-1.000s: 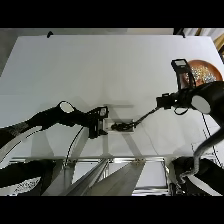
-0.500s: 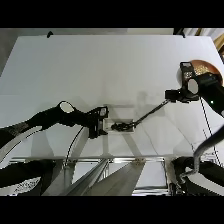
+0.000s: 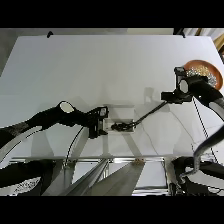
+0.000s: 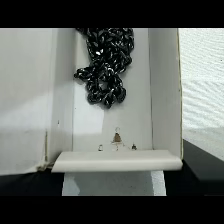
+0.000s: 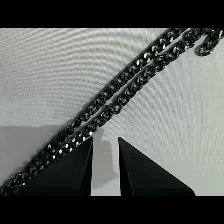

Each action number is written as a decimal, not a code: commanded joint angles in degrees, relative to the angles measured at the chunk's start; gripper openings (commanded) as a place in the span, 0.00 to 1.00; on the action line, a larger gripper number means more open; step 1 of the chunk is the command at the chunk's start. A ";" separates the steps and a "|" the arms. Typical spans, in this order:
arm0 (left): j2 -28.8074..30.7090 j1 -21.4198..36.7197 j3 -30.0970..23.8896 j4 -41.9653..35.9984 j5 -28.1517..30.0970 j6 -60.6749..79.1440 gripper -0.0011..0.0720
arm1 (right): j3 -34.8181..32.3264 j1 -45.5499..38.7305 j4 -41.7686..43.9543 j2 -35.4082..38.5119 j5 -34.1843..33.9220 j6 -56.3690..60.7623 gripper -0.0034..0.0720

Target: Fold the box and place the chain.

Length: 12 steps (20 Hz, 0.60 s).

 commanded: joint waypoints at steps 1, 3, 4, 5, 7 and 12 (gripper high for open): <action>0.02 0.00 -0.02 0.00 0.00 0.02 0.39 | -0.04 -0.04 0.02 -1.29 -0.70 0.17 0.25; 0.02 0.00 -0.02 0.00 0.00 0.02 0.39 | -0.04 -0.04 -0.02 -1.31 -0.94 0.17 0.28; 0.02 0.00 -0.02 0.00 0.00 0.02 0.39 | -0.04 -0.04 -0.07 -1.36 -1.27 0.17 0.28; 0.02 0.00 -0.02 -0.02 0.00 0.02 0.39 | -0.04 -0.04 -0.04 -1.42 -1.68 0.17 0.28; 0.02 0.00 -0.02 0.00 0.00 0.02 0.39 | -0.04 -0.04 0.00 -1.49 -2.32 0.17 0.28; 0.02 0.00 -0.02 0.00 0.00 0.02 0.39 | -0.04 -0.04 -0.22 -1.62 -2.38 1.46 0.28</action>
